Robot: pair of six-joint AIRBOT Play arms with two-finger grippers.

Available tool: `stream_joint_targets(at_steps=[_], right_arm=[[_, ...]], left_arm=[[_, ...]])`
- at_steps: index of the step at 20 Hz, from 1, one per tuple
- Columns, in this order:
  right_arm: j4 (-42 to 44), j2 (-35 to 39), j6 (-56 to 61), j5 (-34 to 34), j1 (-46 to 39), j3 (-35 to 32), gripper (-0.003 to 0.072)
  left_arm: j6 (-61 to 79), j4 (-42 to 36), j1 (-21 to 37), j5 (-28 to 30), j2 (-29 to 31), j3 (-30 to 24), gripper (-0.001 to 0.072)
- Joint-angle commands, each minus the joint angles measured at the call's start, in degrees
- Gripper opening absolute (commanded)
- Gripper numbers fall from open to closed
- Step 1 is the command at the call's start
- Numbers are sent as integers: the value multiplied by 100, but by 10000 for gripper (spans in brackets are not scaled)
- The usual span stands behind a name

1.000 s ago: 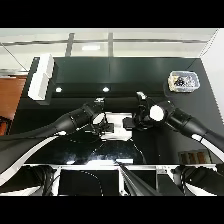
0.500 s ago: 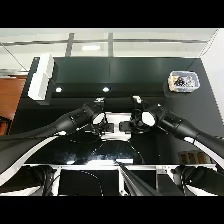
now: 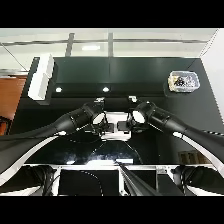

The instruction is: Fold the box and place the chain.

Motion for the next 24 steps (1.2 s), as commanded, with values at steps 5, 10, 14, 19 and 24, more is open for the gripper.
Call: stream_joint_targets(at_steps=[5,10,14,19,24], right_arm=[[-66,-216,273,203,90,70,301],[-66,-219,348,149,92,70,18],[-63,-219,350,170,90,70,23],[-42,-219,343,166,87,70,111],[-39,-216,356,131,85,70,26]], left_arm=[[2,4,4,2,0,4,31],[0,4,4,0,0,4,31],[2,4,4,2,0,4,31],[0,4,4,2,0,4,31],[2,4,4,0,0,4,31]])
